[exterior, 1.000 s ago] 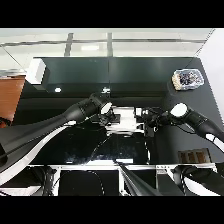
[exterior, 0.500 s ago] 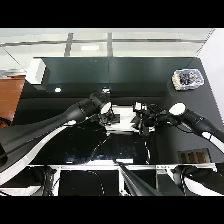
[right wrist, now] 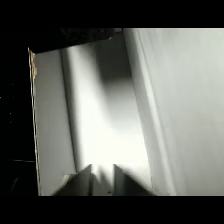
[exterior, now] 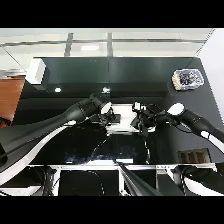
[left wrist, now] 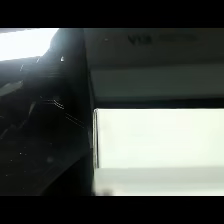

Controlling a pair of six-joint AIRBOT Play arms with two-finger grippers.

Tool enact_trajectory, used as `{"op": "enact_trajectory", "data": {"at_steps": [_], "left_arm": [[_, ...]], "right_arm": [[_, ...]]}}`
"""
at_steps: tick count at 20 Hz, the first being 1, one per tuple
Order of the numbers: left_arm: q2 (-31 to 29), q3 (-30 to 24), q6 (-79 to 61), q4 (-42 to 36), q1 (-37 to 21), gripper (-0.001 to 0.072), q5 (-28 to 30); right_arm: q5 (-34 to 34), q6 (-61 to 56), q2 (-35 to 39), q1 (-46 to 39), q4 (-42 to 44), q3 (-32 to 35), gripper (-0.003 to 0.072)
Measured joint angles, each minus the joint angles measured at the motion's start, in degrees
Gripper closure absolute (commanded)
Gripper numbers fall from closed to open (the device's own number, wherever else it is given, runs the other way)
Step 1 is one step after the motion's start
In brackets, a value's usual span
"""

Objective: Fold the box and place the chain.

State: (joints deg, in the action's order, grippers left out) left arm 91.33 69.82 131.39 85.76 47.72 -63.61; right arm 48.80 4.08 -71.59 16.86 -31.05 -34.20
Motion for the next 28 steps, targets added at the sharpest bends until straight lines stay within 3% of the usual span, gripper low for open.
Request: {"op": "enact_trajectory", "data": {"at_steps": [3, 7, 10, 13, 18, 23, 28], "left_arm": [[0.0, 0.0, -0.1, -0.4, 0.0, 0.0683, 0.1], [0.0, 0.0, 0.1, -1.0, -0.1, 0.0683, 0.1], [0.0, 0.0, -0.4, -1.1, -0.1, 0.0685, 0.0], [0.0, 0.0, -1.4, -0.6, -0.1, 0.0686, 0.0], [0.0, 0.0, 1.0, 1.0, 0.0, 0.0686, -0.1], [0.0, 0.0, 2.5, 2.6, 0.0, 0.0686, -0.6], [0.0, 0.0, 2.7, 3.6, 0.0, 0.0685, -1.4]], "right_arm": [[0.9, -6.8, 0.7, -0.2, -1.0, -0.3, 0.0674], [7.0, -24.9, 5.2, -4.5, -5.7, -2.8, 0.0674], [11.9, -40.0, 10.5, -13.6, -12.3, -4.7, 0.0673], [12.5, -55.6, 13.4, -26.5, -17.5, -4.4, 0.0673], [10.2, -72.3, 13.8, -39.0, -17.9, 2.6, 0.0674], [11.5, -70.6, 7.7, -32.9, -9.6, 7.6, 0.0672], [11.1, -64.0, 1.0, -22.9, 0.0, 5.5, 0.0672]]}}
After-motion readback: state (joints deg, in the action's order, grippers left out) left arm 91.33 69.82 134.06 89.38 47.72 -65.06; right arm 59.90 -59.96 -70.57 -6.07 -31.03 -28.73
